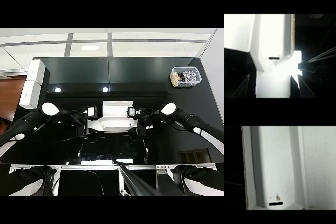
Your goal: Fold the box and place the chain.
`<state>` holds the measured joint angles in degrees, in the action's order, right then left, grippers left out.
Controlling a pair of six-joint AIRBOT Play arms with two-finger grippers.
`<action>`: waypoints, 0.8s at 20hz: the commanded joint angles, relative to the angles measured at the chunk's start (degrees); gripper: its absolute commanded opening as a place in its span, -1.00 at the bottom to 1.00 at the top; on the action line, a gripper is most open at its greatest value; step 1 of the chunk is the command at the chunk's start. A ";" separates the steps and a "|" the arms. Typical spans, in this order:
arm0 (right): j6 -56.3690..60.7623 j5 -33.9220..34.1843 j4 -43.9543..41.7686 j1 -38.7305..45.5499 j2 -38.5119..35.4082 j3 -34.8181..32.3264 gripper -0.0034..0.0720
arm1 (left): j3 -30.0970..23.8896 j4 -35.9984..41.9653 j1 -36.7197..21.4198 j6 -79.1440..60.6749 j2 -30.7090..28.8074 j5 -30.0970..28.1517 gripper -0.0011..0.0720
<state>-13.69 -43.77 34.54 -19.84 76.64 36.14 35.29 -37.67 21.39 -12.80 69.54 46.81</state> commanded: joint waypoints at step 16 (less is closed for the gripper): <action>0.02 0.00 -0.02 -0.04 0.04 -0.02 -0.43 | 1.25 15.65 6.88 -4.72 6.78 -4.74 -0.36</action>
<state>-13.72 -43.75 34.57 -19.84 76.64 36.14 36.16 -24.53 26.02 -16.58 74.83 43.70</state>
